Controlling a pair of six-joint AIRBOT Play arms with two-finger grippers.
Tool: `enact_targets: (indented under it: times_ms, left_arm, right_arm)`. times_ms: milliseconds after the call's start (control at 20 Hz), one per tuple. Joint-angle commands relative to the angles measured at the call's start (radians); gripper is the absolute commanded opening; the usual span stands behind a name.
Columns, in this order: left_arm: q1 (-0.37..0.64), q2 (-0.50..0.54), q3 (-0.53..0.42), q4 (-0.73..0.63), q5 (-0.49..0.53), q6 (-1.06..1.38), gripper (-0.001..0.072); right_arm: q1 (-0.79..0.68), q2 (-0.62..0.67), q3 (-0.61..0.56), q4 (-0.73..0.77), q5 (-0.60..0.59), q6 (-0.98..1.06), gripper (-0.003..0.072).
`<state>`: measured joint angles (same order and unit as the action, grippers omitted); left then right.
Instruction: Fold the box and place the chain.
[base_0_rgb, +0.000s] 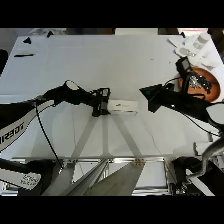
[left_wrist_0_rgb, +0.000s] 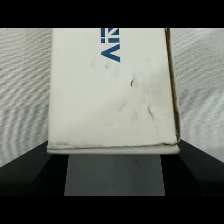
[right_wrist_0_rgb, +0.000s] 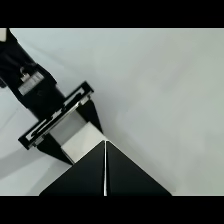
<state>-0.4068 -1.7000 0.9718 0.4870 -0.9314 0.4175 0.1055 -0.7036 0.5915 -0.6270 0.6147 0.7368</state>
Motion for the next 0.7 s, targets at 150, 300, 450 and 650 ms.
enact_targets:
  times_ms: [150, 300, 450, 650]
  left_arm:
    - [0.0, 0.001, 0.0, 0.0, 0.0, 0.001, 0.0206]
    - [0.0, 0.001, 0.0, 0.0, 0.0, 0.001, 0.0206]
    - [0.0, 0.001, 0.0, 0.0, 0.0, 0.001, 0.0206]
    - [0.0, 0.001, 0.0, 0.0, -0.01, 0.001, 0.0206]
  right_arm:
    - [0.0, 0.148, 0.004, -0.809, 0.061, 0.643, 0.0011]
    - [0.0, 0.142, 0.003, -1.046, 0.3, 0.755, 0.0011]
    - [0.0, 0.142, 0.003, -1.14, 0.483, 0.755, 0.0011]
    - [0.0, 0.142, 0.003, -1.14, 0.498, 0.755, 0.0011]
